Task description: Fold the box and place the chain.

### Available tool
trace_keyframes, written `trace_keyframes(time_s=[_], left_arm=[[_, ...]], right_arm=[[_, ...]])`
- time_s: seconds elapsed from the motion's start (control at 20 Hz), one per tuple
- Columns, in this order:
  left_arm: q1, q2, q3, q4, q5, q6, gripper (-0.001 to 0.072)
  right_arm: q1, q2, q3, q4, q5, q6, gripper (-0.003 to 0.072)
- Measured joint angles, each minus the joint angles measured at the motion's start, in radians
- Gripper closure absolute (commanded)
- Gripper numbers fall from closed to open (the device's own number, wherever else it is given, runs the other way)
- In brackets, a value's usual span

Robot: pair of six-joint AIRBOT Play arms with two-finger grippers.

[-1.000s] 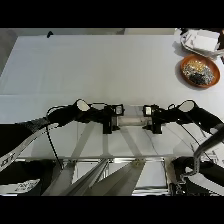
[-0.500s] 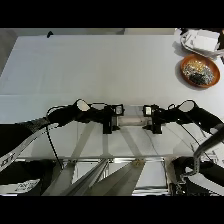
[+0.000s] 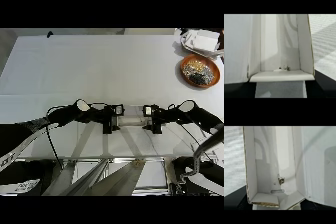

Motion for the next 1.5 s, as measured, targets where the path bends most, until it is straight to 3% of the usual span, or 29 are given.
trace_keyframes(time_s=[0.05, 0.1, 0.5, 0.65, 0.8, 1.05, 1.25, 1.5], left_arm=[[0.000, 0.000, 0.000, 0.000, 0.000, 0.000, 0.0396], [0.000, -0.001, 0.000, -0.002, 0.001, -0.001, 0.0396], [0.000, -0.001, 0.000, -0.001, 0.001, 0.000, 0.0396], [0.000, -0.001, 0.000, 0.000, 0.000, 0.000, 0.0396], [0.000, -0.001, 0.000, 0.000, 0.000, 0.000, 0.0396], [0.000, -0.001, 0.000, 0.000, 0.000, 0.000, 0.0396], [0.000, -0.001, 0.000, 0.000, 0.000, 0.000, 0.0396], [0.000, -0.001, 0.000, 0.000, 0.000, 0.000, 0.0396]], right_arm=[[0.000, 0.000, 0.000, 0.000, 0.001, 0.000, 0.0003], [0.000, 0.001, 0.000, 0.003, 0.000, 0.009, -0.0023], [0.000, 0.058, 0.001, -0.085, -0.015, 0.155, -0.0015], [0.000, 0.087, 0.002, -0.172, 0.003, 0.239, 0.0091], [0.000, 0.156, 0.004, -0.260, 0.018, 0.286, 0.0148], [0.000, 0.322, 0.008, -0.356, 0.028, 0.357, 0.0676], [0.000, 0.416, 0.008, -0.204, 0.029, 0.337, 0.0676], [0.000, 0.390, 0.008, 0.088, -0.038, 0.228, 0.0677]])
